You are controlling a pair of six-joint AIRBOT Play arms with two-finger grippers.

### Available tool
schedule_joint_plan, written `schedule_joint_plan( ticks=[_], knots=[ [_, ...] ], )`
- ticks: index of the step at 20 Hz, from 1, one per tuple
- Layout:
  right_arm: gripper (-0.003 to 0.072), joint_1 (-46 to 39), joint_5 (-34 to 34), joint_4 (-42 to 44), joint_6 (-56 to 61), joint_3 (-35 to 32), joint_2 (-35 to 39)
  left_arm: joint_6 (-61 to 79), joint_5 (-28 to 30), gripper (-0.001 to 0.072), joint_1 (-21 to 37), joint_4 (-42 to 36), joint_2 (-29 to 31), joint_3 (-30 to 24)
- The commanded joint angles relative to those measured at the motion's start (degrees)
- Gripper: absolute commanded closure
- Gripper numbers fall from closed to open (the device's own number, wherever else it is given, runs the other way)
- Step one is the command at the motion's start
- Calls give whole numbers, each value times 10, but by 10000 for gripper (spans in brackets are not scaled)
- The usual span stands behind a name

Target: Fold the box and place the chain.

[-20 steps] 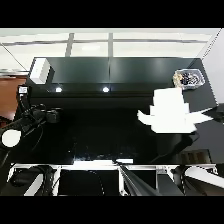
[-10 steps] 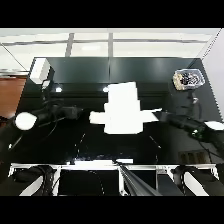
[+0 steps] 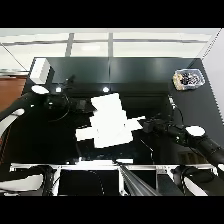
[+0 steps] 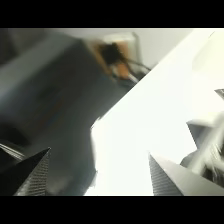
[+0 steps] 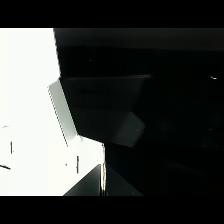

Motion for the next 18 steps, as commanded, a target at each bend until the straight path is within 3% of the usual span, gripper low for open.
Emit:
schedule_joint_plan(
  ticks=[1,4,6,10,12,13,15,16,18],
  knots=[
    [667,16,-4,3,0,-1,1,128,-148,11,-28,-25,-96,52],
    [667,16,-2,2,0,-1,1,136,-180,56,-54,37,-133,88],
    [667,16,-1,2,0,-1,1,136,-181,157,-61,76,-144,104],
    [667,16,0,2,0,-1,1,155,-170,475,-61,80,-149,114],
    [665,16,0,2,0,-1,1,177,-171,682,-61,80,-149,114],
    [605,13,0,2,0,0,1,178,-171,683,-60,80,-149,114],
    [21,-3,6,-19,-1,10,1,177,-170,685,-60,80,-147,114],
    [-34,-19,28,-62,-1,27,1,174,-170,686,-60,81,-143,114],
    [-34,-61,119,-213,-2,92,1,162,-170,689,-64,81,-126,113]
  ],
)
